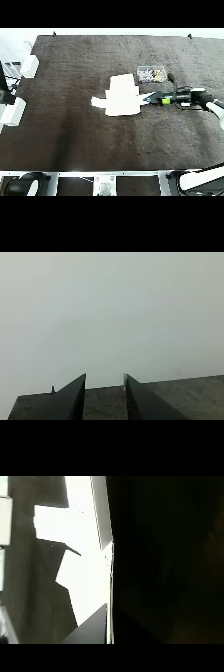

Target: Fold the box and place the chain.

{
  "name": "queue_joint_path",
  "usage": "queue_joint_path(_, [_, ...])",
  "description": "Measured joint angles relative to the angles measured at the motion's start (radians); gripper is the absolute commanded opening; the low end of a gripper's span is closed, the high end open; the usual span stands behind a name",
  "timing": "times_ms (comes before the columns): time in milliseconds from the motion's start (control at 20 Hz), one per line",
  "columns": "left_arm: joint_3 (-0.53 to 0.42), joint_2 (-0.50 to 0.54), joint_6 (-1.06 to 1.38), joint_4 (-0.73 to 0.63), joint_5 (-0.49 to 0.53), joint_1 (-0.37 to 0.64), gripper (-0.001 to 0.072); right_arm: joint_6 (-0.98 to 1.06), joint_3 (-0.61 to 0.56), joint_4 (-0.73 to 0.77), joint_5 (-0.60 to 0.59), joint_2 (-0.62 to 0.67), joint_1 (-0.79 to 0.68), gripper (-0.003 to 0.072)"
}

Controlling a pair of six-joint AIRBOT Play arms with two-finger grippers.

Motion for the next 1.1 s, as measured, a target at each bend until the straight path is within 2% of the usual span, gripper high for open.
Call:
queue_joint_path(200, [0.000, 0.000, 0.000, 0.000, 0.000, 0.000, 0.0295, 0.005, -0.006, 0.029, -0.169, 0.010, 0.135, 0.0000])
queue_joint_path(400, [0.000, 0.000, 0.000, 0.000, 0.000, 0.000, 0.0295, -0.008, -0.008, 0.031, -0.287, 0.013, 0.200, 0.0000])
queue_joint_path(900, [0.000, 0.000, 0.000, 0.000, -0.037, 0.000, 0.0296, -0.062, -0.058, 0.032, -0.425, 0.070, 0.237, -0.0001])
queue_joint_path(1100, [0.000, -0.056, 0.000, 0.006, -0.137, 0.000, 0.0296, -0.082, -0.064, 0.034, -0.459, 0.076, 0.256, -0.0001])
